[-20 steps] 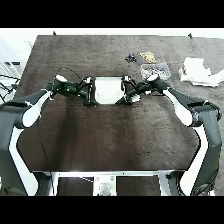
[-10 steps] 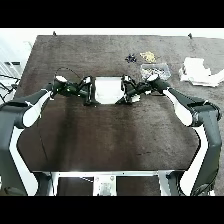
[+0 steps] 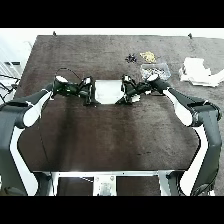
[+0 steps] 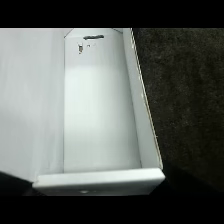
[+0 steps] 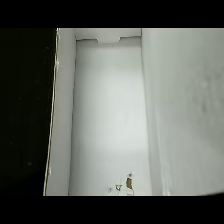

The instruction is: Fold the box and place the chain.

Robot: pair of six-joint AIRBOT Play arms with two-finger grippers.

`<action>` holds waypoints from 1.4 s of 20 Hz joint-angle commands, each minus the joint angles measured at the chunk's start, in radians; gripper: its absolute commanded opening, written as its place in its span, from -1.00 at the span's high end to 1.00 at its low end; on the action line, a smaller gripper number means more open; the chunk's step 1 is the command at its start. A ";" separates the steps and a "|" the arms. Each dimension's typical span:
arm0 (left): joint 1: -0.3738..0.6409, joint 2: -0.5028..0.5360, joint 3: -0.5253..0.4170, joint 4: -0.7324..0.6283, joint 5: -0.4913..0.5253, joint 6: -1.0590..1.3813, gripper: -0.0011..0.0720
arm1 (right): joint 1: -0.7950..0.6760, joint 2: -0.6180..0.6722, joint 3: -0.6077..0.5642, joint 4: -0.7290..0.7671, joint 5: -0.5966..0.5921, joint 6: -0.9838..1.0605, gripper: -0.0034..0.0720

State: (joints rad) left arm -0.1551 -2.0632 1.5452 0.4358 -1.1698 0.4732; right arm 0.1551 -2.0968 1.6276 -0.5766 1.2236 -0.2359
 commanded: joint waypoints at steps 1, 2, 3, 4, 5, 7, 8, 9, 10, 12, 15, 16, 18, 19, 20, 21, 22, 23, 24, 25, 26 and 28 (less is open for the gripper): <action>0.000 0.000 0.000 0.002 0.004 0.005 -0.48 | 0.001 0.000 0.000 0.000 0.000 0.000 -0.14; 0.000 0.000 0.000 0.002 0.006 0.005 -0.48 | 0.001 0.000 0.000 0.000 0.000 0.000 -0.14; 0.000 0.000 0.000 0.001 0.008 0.005 -0.48 | 0.001 0.000 0.000 0.000 0.000 0.000 -0.14; 0.000 0.000 0.000 0.001 0.008 0.005 -0.48 | 0.001 0.000 0.000 0.000 0.000 0.000 -0.14; 0.000 0.000 0.000 0.001 0.010 0.005 -0.48 | 0.001 0.000 0.000 0.000 0.000 0.000 -0.14; 0.000 0.000 0.000 0.001 0.009 0.005 -0.48 | 0.001 0.000 0.000 0.000 0.000 0.000 -0.14; 0.000 0.000 0.000 0.001 0.009 0.005 -0.48 | 0.001 0.000 0.000 0.000 0.000 0.000 -0.14; 0.000 0.000 0.000 0.000 0.006 0.005 -0.48 | 0.001 0.000 0.000 0.000 0.000 0.000 -0.14; 0.000 0.000 0.000 0.000 0.008 0.005 -0.48 | 0.001 0.000 0.000 0.000 0.000 0.000 -0.14; 0.000 0.000 0.000 0.000 0.008 0.005 -0.48 | 0.001 0.000 0.000 0.000 0.000 0.000 -0.14; 0.000 0.000 0.000 0.000 0.007 0.005 -0.48 | 0.001 0.000 0.000 0.001 0.000 -0.001 -0.14; 0.000 0.000 0.000 0.000 0.008 0.005 -0.48 | 0.001 0.000 0.000 0.000 0.000 -0.001 -0.14; 0.000 0.000 0.000 0.000 0.008 0.005 -0.48 | 0.001 0.000 0.000 0.000 0.000 -0.001 -0.14; 0.000 0.000 0.000 0.000 0.008 0.005 -0.48 | 0.001 0.000 0.000 0.000 0.000 -0.001 -0.14; 0.000 0.000 0.000 0.000 0.008 0.005 -0.48 | 0.002 0.000 0.000 0.000 0.000 -0.001 -0.14; 0.000 0.000 0.000 0.000 0.007 0.005 -0.48 | 0.002 0.000 0.000 0.000 0.000 -0.001 -0.14; 0.000 0.000 0.000 0.000 0.007 0.005 -0.48 | 0.002 0.000 0.000 0.000 0.000 -0.001 -0.14; 0.000 0.000 0.000 0.000 0.007 0.005 -0.48 | 0.002 0.000 0.000 0.000 0.002 0.000 -0.14; 0.000 0.000 0.000 0.000 0.007 0.005 -0.48 | 0.001 0.000 0.000 0.000 0.002 0.000 -0.19; 0.000 0.000 0.000 0.000 0.007 0.005 -0.48 | 0.000 0.000 0.001 0.006 0.001 0.000 -0.75; 0.000 0.000 0.000 0.000 0.006 0.002 -0.48 | -0.004 0.001 0.001 0.008 0.005 0.038 -1.00; 0.000 0.000 0.000 0.001 0.006 -0.002 -0.48 | -0.017 0.006 0.001 0.005 0.029 0.087 -1.00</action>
State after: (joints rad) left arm -0.1558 -2.0632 1.5452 0.4358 -1.1595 0.4797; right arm 0.1513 -2.0953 1.6276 -0.5762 1.2339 -0.2043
